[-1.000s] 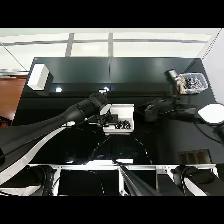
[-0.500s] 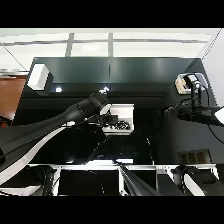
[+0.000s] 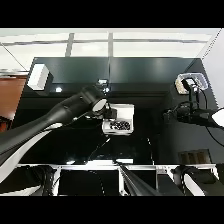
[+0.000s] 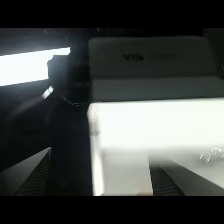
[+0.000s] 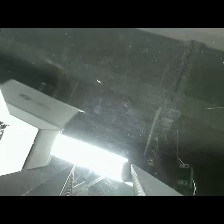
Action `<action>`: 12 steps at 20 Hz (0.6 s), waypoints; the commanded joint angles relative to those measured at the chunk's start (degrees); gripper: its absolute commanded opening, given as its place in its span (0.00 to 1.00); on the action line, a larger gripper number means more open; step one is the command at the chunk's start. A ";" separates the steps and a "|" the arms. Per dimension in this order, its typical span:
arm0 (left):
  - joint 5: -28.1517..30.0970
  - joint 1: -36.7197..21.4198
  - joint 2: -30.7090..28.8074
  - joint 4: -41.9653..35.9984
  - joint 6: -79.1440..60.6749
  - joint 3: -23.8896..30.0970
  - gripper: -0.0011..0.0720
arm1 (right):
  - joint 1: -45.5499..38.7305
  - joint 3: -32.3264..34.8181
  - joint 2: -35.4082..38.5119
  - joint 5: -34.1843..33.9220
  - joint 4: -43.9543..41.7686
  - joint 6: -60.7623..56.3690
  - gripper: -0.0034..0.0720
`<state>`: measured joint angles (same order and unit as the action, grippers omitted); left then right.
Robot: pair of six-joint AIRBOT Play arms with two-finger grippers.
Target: Fold the box and place the chain.
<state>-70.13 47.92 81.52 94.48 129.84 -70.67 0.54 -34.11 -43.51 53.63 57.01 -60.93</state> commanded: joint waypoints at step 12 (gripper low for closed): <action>8.46 -37.29 -16.37 -60.72 -100.19 34.86 0.98 | -0.02 0.04 0.02 3.61 0.00 -3.17 0.60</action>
<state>-59.86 18.35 63.40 70.39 86.74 -40.38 0.54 -34.11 -43.51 56.80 57.06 -62.94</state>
